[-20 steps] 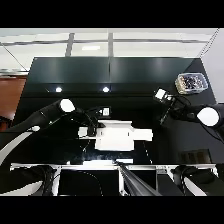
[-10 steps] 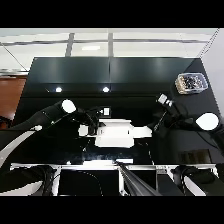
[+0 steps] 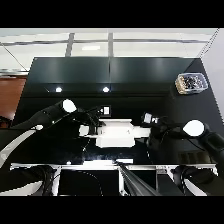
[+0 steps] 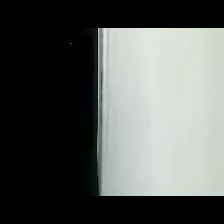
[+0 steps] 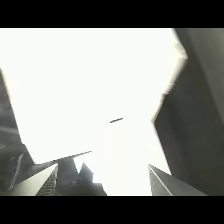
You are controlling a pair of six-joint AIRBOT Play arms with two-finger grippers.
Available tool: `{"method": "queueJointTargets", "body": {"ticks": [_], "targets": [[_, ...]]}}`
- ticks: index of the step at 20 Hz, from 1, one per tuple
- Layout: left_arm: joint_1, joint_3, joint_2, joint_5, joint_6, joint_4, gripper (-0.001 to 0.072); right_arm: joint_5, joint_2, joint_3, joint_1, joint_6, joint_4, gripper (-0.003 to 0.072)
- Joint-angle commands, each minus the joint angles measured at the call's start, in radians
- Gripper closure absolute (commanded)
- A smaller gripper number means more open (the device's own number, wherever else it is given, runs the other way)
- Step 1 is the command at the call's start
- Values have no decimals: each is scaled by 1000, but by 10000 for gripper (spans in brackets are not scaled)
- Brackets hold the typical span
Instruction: Fold the box and place the chain.
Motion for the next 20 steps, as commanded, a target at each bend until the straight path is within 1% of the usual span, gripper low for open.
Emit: {"method": "queueJointTargets", "body": {"ticks": [1, 5, 6, 9, 12, 14, 17, 20], "targets": [[0, 0, -2, 1, -1, 4, 688, 1, -45, -3, 83, -32, -47, 40], [0, 0, -2, 1, 0, 4, 688, -10, -92, -3, 150, -39, -47, 40], [0, 0, -2, 1, 0, 5, 688, -39, -106, -3, 175, -42, -44, 40], [0, 0, -2, 1, 0, 5, 688, -180, -126, -3, 251, -41, -40, 41], [0, 0, -2, 2, 0, 5, 688, -241, -126, -2, 288, -31, -31, 40], [0, 0, -2, 1, 0, 5, 688, -273, -124, 4, 290, 17, 1, 41], [0, 0, -2, 1, 0, 5, 688, -262, -122, 51, 286, 19, -70, 41], [0, 0, -2, 1, 0, 5, 688, -187, -122, 130, 243, 21, -92, 41]]}}
